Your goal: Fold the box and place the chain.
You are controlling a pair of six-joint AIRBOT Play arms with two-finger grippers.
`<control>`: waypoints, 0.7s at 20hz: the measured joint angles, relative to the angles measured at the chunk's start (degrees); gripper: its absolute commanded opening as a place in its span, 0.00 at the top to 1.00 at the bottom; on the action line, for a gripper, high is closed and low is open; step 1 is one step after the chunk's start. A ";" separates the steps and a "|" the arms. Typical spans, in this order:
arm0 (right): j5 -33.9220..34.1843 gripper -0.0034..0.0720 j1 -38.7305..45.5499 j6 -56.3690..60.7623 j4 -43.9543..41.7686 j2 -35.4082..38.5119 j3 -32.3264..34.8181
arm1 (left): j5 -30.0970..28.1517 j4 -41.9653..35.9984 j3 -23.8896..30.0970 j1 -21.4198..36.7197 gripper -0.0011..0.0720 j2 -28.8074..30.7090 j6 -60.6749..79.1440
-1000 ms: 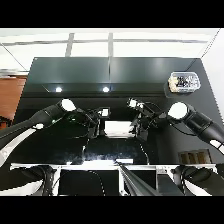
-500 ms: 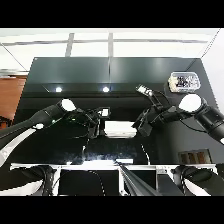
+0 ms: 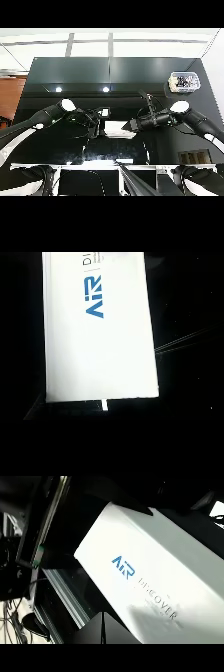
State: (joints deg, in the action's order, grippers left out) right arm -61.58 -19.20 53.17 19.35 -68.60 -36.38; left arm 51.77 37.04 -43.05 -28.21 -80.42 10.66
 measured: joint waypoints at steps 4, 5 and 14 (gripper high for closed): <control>0.96 0.95 0.04 0.70 -1.18 -3.63 0.22 | -0.11 0.00 0.00 0.00 0.31 0.02 0.07; 1.09 0.95 0.04 0.72 -1.27 -4.35 0.24 | -0.13 0.02 0.00 0.00 0.31 0.02 0.07; 1.97 0.95 0.04 0.81 -0.07 -7.30 0.24 | -0.24 0.02 0.00 -0.02 0.31 0.04 0.04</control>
State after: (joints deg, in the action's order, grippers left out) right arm -59.61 -19.16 53.98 19.29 -75.90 -36.14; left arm 51.53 37.06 -43.05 -28.23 -80.38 10.70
